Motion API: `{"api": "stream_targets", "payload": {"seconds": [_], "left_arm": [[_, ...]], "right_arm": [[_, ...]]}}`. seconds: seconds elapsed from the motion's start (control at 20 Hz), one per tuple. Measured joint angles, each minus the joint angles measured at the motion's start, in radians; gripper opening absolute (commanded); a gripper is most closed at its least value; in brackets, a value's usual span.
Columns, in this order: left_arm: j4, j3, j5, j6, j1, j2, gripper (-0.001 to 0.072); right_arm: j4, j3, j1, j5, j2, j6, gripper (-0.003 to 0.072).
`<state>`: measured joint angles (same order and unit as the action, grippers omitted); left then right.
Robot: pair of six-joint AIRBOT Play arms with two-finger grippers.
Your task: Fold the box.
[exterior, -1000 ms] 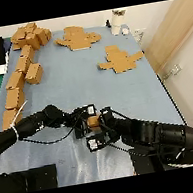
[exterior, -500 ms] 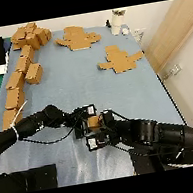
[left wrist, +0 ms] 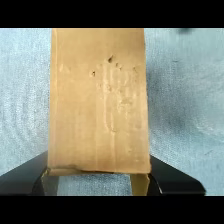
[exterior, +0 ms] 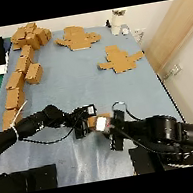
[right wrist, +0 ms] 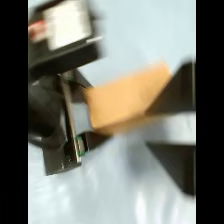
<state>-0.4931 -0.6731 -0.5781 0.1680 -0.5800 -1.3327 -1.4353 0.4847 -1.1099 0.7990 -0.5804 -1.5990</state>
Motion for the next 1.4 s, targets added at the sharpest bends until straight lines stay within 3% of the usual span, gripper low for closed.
{"api": "stream_targets", "payload": {"seconds": [0.1, 0.2, 0.5, 0.65, 0.9, 1.4], "left_arm": [[0.0, 0.0, 0.0, 0.0, 0.0, 0.0, 0.047], [0.0, 0.0, 0.0, 0.0, 0.0, 0.0, 0.0469], [0.0, 0.0, 0.0, 0.0, 0.0, 0.0, 0.0469], [0.0, 0.0, 0.0, 0.0, 0.0, 0.0, 0.0469], [0.0, 0.0, 0.0, 0.0, 0.0, 0.0, 0.0469], [0.0, 0.0, 0.0, 0.0, 0.0, 0.0, 0.047]], "right_arm": [[-0.087, -0.057, 0.0, -0.018, 0.047, 0.232, 0.0003], [-0.172, -0.137, 0.0, -0.131, 0.076, 0.431, 0.0003], [-0.298, -0.363, 0.056, -0.814, 0.025, 0.911, 0.0003], [-0.321, -0.4, 0.101, -0.993, -0.021, 1.006, 0.0003], [-0.33, -0.419, 0.126, -1.064, -0.049, 1.059, 0.0003], [-0.323, -0.423, 0.139, -0.979, -0.107, 1.067, 0.0003]]}}
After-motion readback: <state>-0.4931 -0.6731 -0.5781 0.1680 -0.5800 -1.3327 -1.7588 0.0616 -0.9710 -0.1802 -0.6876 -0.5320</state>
